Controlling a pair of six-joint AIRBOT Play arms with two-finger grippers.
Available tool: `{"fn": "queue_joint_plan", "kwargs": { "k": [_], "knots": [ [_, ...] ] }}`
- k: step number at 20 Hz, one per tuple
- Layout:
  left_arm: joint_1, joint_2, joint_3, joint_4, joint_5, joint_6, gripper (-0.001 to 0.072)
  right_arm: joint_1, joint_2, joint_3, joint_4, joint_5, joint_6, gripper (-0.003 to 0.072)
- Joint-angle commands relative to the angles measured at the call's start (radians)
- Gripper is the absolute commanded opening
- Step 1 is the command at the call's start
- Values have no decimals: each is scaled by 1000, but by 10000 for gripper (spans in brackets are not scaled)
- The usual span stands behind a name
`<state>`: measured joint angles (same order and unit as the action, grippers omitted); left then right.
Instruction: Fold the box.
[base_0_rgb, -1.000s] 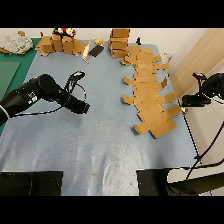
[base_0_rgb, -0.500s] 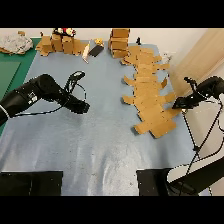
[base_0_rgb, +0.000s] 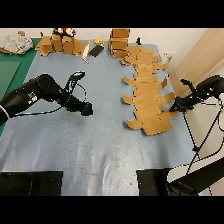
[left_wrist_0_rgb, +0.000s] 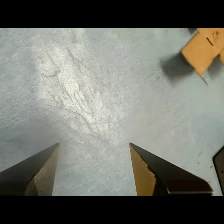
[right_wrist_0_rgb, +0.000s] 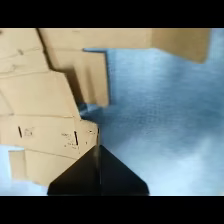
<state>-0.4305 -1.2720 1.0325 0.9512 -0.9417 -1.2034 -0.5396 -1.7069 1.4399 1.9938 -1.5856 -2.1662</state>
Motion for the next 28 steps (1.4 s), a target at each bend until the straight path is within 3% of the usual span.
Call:
{"fn": "queue_joint_plan", "kwargs": {
  "k": [1, 6, 10, 15, 20, 21, 22, 23, 28],
  "knots": [
    [0, 0, 1, -13, -32, -1, 658, 25, 22, -3, 50, -64, 90, 7],
    [0, 0, 1, -17, -102, 1, 658, 100, 160, -93, 81, -44, 142, 7],
    [0, 0, 1, -17, -129, 40, 658, 164, 321, -285, 81, 34, 259, 7],
    [2, 0, 1, -42, -170, 93, 658, 344, 570, -635, 82, 310, 408, 7],
    [2, 0, 1, -69, -169, 142, 658, 606, 736, -846, 78, 584, 595, 8],
    [2, 0, 1, -69, -170, 142, 658, 650, 745, -871, 72, 615, 607, 74],
    [2, 0, 1, -69, -170, 142, 658, 676, 741, -882, 62, 626, 616, 272],
    [2, 0, 1, -69, -172, 142, 658, 692, 730, -883, 46, 624, 626, 308],
    [2, 0, 1, -69, -213, 142, 658, 697, 668, -882, 66, 610, 594, 286]
  ]
}}
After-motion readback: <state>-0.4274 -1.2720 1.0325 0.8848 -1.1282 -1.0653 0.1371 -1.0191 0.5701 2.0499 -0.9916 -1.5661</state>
